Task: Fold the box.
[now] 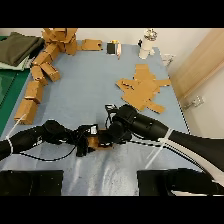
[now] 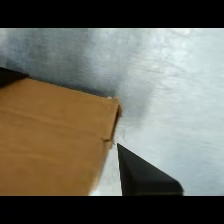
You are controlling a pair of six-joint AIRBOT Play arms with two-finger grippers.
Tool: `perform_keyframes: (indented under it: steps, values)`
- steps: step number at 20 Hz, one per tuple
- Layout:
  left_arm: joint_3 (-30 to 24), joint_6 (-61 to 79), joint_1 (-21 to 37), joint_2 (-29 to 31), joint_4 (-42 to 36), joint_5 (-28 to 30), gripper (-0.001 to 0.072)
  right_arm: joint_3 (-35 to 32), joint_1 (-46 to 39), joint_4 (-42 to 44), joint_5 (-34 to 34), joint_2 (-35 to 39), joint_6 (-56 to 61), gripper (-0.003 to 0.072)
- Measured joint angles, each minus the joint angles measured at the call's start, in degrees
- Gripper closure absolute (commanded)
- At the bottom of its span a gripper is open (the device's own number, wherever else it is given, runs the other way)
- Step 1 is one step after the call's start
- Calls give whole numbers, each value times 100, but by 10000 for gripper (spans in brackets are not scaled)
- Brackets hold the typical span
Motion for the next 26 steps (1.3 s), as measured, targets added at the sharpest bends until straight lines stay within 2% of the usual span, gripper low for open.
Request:
perform_keyframes:
  steps: [9, 11, 13, 15, 18, 20, 23, 26]
  values:
    - [0, -4, 0, 0, 0, -4, 113, -2, -81, -48, -413, 584, 120, 309]
    - [0, -2, 0, 0, 0, -4, 113, -2, -116, -17, -516, 839, 127, 438]
    - [0, -4, 0, 0, 0, -4, 113, -9, -258, -153, -699, 1071, 114, 619]
    - [0, -2, 0, 0, 0, -2, 113, -35, -592, -297, -809, 1220, -9, 682]
    - [0, -4, 0, 0, 0, -2, 113, -59, -1521, -129, -616, 1209, -756, 682]
    - [0, -2, 0, 0, 0, -2, 113, -66, -2321, 658, -203, 955, -1899, 683]
    - [0, -4, 0, 0, 0, -2, 113, -66, -3285, 2710, 267, 245, -4350, 682]
    - [0, -4, 0, 0, 0, -4, 113, -48, -3550, 4284, 358, -520, -6408, 682]
